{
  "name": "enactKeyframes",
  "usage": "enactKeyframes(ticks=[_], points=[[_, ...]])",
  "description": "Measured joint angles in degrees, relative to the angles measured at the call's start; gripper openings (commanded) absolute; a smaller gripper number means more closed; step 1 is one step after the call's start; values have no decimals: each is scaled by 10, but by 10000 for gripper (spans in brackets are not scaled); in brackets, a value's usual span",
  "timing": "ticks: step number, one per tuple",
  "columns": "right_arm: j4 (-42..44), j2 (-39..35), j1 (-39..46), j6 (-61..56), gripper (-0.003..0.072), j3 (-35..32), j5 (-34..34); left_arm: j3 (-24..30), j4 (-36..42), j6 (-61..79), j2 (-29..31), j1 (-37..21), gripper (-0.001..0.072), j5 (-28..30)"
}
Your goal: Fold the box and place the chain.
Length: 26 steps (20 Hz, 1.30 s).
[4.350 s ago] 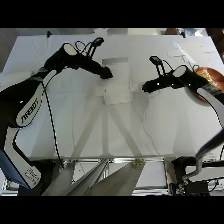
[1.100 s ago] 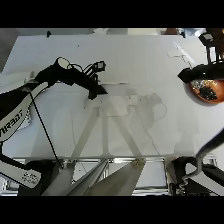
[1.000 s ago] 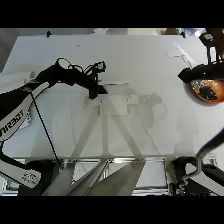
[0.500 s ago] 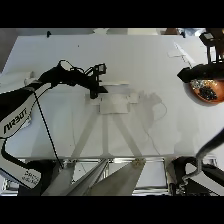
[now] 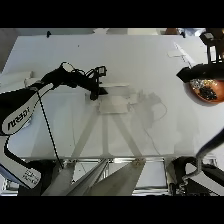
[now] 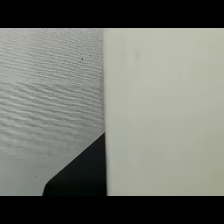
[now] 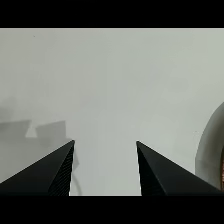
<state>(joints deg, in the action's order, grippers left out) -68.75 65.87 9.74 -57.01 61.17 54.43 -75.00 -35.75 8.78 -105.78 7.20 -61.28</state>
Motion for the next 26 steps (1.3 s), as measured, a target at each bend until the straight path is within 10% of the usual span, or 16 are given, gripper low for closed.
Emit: enactKeyframes(ticks=[6, 9, 26], points=[[4, 0, 0, 3, 439, 0, 1, 0, 0, 2, -1, 0, 13, 4], [35, 0, 0, 46, 686, 0, 2, 0, -1, 2, -1, 0, 13, 5], [269, 0, -108, 510, 689, 0, 109, 0, -2, 2, -1, 0, 13, 6]])
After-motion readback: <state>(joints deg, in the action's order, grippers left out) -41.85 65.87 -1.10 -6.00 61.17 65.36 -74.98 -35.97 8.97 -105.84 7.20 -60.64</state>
